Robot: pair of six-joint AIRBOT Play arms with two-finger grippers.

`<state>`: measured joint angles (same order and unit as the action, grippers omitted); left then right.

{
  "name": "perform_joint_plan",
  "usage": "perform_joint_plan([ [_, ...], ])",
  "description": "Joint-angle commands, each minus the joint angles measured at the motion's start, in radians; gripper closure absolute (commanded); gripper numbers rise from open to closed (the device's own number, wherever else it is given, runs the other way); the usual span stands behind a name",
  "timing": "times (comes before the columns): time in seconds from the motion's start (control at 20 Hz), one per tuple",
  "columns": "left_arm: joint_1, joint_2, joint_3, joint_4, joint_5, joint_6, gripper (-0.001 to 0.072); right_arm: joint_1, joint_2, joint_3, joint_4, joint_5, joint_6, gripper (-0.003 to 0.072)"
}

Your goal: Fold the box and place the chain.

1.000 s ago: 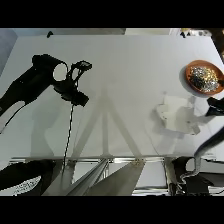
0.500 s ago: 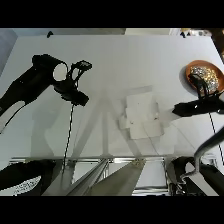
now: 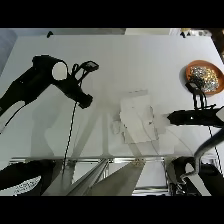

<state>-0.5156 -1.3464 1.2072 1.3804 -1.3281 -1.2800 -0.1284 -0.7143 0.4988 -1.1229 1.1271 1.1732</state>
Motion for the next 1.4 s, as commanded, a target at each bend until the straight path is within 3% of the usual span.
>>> perform_joint_plan([
  [0.0,0.001,-0.015,-0.001,-0.252,0.106,0.270,0.0139,0.003,0.010,-0.007,0.005,-0.003,0.000,0.0659],
  [0.15,0.001,-0.080,-0.001,-0.427,0.193,0.365,0.0139,0.003,0.010,-0.007,0.006,-0.003,0.000,0.0659],
  [0.3,0.001,-0.184,-0.001,-0.545,0.188,0.461,0.0137,0.003,0.010,-0.007,0.006,-0.003,0.000,0.0659],
  [0.5,0.005,-0.339,0.000,-0.826,0.163,0.631,0.0136,0.003,0.010,-0.007,0.008,-0.003,0.000,0.0659],
  [0.75,0.030,-0.456,-0.001,-0.926,0.109,0.678,0.0134,0.003,0.010,-0.007,0.056,-0.002,-0.003,0.0659],
  [1.05,0.041,-0.466,-0.001,-0.969,0.135,0.739,0.0137,0.003,0.010,-0.007,0.053,-0.003,-0.005,0.0659],
  [1.35,-0.038,-0.500,0.000,-1.024,0.125,0.833,0.0140,0.003,0.010,-0.007,0.045,-0.010,-0.004,0.0659],
])
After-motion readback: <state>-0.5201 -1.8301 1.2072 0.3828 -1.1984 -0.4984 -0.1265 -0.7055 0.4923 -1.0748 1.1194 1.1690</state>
